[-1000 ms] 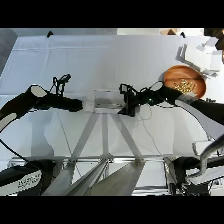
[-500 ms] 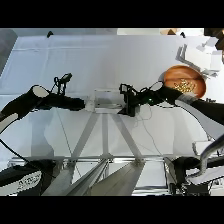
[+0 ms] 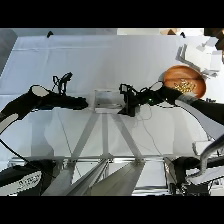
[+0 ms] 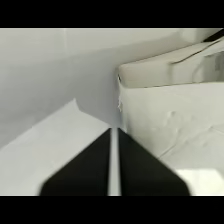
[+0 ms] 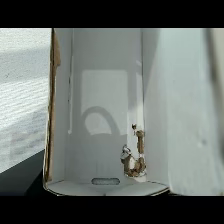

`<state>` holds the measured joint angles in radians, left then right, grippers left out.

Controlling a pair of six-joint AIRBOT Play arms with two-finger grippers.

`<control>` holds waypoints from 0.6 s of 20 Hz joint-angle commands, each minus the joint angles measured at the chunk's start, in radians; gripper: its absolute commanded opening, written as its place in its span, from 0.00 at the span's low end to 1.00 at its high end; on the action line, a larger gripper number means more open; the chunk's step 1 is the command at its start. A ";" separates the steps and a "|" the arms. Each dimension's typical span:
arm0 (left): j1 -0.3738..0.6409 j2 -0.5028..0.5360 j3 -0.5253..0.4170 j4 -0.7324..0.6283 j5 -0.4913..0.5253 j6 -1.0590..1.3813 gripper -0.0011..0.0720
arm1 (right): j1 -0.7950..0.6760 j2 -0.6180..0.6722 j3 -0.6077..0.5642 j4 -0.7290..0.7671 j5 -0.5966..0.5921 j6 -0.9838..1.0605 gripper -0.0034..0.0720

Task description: Fold the box and place the chain.

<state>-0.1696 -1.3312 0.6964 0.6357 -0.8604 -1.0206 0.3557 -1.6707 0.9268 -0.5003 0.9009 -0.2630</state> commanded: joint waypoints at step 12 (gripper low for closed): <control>0.002 0.014 0.000 -0.064 -0.003 0.011 0.49 | 0.000 0.001 0.001 0.000 0.000 0.000 0.70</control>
<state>-0.1692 -1.3251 0.6964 0.5720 -0.8646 -1.0103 0.3557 -1.6707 0.9268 -0.5003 0.9012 -0.2630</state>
